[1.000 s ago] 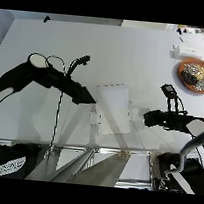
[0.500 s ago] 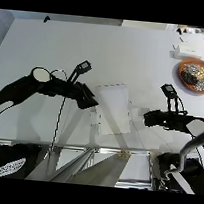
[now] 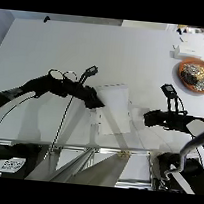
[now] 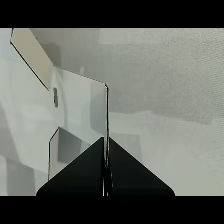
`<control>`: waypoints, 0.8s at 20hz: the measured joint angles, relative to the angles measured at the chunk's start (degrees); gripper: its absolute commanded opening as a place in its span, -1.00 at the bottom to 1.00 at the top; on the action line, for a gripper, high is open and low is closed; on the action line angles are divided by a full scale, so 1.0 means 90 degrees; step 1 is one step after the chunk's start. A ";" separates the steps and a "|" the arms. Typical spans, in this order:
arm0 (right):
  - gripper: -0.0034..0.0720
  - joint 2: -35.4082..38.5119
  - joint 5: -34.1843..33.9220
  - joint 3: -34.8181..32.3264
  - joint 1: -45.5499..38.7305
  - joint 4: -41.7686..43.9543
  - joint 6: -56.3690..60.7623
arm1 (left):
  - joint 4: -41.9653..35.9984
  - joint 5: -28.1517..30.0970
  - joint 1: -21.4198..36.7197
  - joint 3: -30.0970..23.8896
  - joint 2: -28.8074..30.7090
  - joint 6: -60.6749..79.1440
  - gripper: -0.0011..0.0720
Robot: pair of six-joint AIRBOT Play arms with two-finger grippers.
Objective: Fold the box and place the chain.
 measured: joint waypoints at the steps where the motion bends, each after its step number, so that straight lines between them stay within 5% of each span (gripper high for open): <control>1: -0.85 0.0000 0.0000 0.0000 -0.0002 0.0002 0.0000 | -0.0109 -0.0095 -0.0002 0.0032 -0.0061 0.0117 0.20; 3: -0.85 0.0000 0.0002 0.0000 0.0000 0.0000 0.0000 | -0.0226 -0.0240 -0.0007 0.0068 -0.0129 0.0262 0.15; 8: -0.85 0.0000 0.0002 0.0000 -0.0002 0.0000 0.0000 | -0.0321 -0.0432 -0.0010 0.0100 -0.0194 0.0483 -0.95; 13: -0.82 0.0000 0.0017 0.0000 0.0000 0.0022 0.0000 | -0.0282 -0.0435 -0.0015 0.0104 -0.0185 0.0908 -0.96; 16: 0.38 0.0000 0.0046 0.0010 0.0000 0.0075 0.0000 | -0.0253 -0.0289 -0.0010 0.0112 -0.0097 0.1331 -0.96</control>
